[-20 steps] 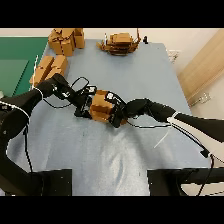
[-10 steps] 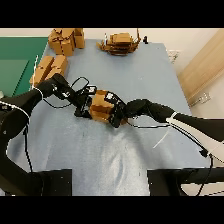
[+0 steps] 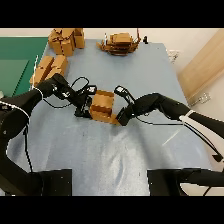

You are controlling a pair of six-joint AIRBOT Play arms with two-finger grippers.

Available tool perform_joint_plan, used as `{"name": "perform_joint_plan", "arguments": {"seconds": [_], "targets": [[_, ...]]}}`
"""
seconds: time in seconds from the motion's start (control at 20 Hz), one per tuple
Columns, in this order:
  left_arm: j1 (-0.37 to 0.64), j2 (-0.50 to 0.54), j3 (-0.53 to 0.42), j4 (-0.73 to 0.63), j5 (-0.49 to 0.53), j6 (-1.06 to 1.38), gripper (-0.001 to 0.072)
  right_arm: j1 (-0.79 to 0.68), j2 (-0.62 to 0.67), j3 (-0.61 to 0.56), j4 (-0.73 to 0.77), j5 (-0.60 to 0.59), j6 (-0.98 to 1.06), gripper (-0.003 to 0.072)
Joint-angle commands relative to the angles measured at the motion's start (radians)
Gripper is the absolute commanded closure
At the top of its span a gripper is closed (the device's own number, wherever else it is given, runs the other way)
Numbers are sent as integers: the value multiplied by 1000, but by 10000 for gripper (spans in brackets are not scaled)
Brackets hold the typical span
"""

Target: Fold the box.

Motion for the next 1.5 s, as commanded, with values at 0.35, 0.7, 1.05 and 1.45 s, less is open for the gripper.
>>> {"name": "perform_joint_plan", "arguments": {"seconds": [0.35,0.7,1.05,1.45], "targets": [[1,-1,0,1,1,-1,366,-222,235,-109,23,-91,544,683],[1,-1,0,0,3,-1,366,-260,146,-210,56,2,697,683],[1,-1,0,0,2,-1,367,-161,-14,-170,208,62,637,683],[1,-1,0,0,1,-1,367,-98,-108,-7,245,49,632,683]]}}
